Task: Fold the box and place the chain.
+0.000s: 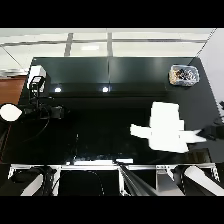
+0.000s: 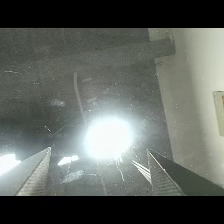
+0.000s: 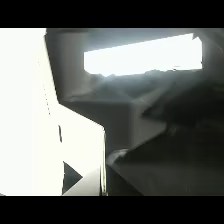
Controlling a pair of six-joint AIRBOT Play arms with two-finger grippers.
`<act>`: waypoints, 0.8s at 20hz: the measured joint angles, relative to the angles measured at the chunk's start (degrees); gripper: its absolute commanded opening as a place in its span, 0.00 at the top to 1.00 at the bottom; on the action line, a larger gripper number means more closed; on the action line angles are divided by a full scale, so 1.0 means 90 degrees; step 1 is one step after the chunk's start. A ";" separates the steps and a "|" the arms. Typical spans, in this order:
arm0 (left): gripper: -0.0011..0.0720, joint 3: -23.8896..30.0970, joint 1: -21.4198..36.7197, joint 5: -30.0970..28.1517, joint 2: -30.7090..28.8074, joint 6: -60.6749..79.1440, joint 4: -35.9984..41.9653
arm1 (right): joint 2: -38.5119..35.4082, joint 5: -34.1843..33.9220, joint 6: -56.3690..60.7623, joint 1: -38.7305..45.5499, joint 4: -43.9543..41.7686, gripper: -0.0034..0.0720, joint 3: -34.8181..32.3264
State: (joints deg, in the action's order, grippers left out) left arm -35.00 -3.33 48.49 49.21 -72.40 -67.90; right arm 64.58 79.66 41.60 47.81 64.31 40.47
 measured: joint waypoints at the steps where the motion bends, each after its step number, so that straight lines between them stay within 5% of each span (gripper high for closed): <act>1: 0.01 0.0000 0.0000 -0.0027 0.0000 0.0000 0.0000 | -0.0078 0.0005 0.0000 -0.0393 -0.0296 0.92 -0.0010; 4: 0.01 0.0000 -0.0017 -0.0138 0.0010 -0.0002 0.0185 | -0.0267 -0.0180 0.0083 -0.1540 -0.1367 0.92 -0.0219; 9: 0.01 -0.0024 -0.0355 -0.0158 0.0442 0.0381 0.1532 | -0.0529 -0.1583 -0.0233 -0.3441 -0.3755 0.92 -0.1294; 16: 0.01 -0.1061 -0.0806 0.0682 0.2579 0.1367 0.3281 | -0.0595 -0.3194 -0.0554 -0.5581 -0.4966 0.92 -0.1936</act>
State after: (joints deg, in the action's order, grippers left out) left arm -44.56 -10.59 54.63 72.42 -60.10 -38.37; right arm 59.22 50.92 36.62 -2.42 19.62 23.05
